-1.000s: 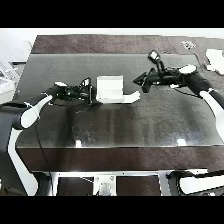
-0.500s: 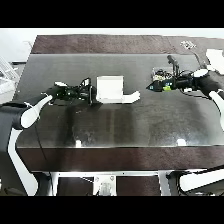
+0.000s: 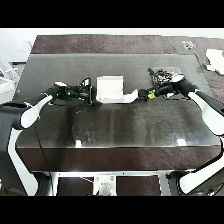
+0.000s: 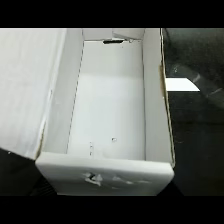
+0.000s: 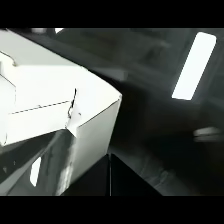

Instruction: Fold the box and place the chain.

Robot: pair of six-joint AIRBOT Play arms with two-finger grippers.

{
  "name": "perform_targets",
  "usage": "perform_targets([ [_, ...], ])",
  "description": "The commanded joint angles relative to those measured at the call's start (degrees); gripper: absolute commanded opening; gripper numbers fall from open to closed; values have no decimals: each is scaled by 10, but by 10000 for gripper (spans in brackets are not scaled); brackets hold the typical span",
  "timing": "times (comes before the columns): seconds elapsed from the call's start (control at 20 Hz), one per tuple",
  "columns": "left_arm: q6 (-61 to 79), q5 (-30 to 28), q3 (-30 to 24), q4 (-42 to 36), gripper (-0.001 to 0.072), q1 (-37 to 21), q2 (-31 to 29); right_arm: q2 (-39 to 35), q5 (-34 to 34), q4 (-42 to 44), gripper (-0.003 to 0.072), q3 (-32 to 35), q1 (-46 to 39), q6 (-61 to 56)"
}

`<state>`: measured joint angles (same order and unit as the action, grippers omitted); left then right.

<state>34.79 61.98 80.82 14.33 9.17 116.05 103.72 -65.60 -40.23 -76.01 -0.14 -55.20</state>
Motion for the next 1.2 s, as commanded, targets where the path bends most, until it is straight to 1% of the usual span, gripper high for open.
perform_targets([
  [0.0, 0, 0, 0, 0, 417, 0, 0, 17, -4, -9, 5, -27, 33, -29],
  [0.2, 0, 0, 0, 0, 417, 0, 0, 17, -36, -13, 5, -92, 51, -41],
  [0.35, 0, 0, 0, 0, 416, 0, 0, 17, -70, -44, 5, -136, 54, -66],
  [0.45, 0, 0, 0, 0, 416, 0, 0, 17, -83, -53, 5, -152, 58, -74],
  [0.6, 0, 0, 0, 0, 417, 0, 0, 17, -84, -55, 7, -154, 65, -74],
  [0.65, 0, 0, 0, 0, 417, 0, 0, 17, -84, -55, 18, -154, 66, -74],
  [0.75, 0, 0, 0, 0, 416, 0, 0, 17, -84, -55, 85, -154, 66, -74],
  [0.8, 0, 0, 0, 0, 417, 0, 0, 17, -84, -55, 89, -154, 66, -74],
  [0.85, 0, 0, 0, 0, 416, 0, 0, 17, -83, -55, 121, -153, 66, -74],
  [0.9, 0, 0, 0, 0, 417, 0, 0, 17, -83, -55, 196, -154, 66, -74],
  [1.15, 0, 0, 0, 0, 417, 0, 0, 17, -66, -57, 204, -154, 66, -74],
])
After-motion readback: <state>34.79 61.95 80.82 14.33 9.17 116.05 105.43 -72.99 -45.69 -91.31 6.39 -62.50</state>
